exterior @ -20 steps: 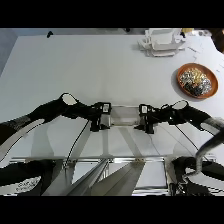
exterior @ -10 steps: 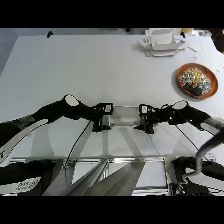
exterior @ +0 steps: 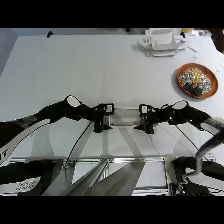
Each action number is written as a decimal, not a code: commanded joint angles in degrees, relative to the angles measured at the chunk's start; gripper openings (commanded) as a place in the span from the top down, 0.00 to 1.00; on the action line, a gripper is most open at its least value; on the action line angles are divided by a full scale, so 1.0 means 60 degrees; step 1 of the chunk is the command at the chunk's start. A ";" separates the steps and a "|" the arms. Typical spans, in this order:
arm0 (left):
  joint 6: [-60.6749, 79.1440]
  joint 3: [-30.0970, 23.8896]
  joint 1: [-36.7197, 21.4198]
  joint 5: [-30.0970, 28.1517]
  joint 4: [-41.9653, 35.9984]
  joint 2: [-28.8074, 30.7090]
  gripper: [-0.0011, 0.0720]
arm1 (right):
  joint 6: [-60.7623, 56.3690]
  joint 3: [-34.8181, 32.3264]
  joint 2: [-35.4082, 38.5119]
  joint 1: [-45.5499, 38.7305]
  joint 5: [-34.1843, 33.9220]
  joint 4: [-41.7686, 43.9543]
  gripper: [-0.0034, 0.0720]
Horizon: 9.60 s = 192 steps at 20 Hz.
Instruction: Fold the box and place the chain.
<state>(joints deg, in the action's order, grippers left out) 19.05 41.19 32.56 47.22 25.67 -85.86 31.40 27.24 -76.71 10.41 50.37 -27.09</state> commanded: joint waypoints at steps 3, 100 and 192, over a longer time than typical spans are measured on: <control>0.0007 0.0004 0.0007 -0.0044 0.0011 -0.0004 0.64 | -0.0004 0.0004 0.0004 0.0007 0.0000 0.0000 0.42; 0.0007 0.0004 0.0007 -0.0007 0.0011 -0.0004 0.64 | -0.2889 -0.0084 0.3304 0.0495 -0.0113 -0.3821 0.82; 0.0007 0.0004 0.0007 -0.0007 0.0011 -0.0004 0.64 | -2.0240 0.0845 0.2965 0.2382 -0.0736 -0.5610 0.40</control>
<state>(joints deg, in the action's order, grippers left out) 19.07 41.19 32.62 47.18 25.71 -85.89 -77.84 27.59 -55.90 21.06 45.12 -50.85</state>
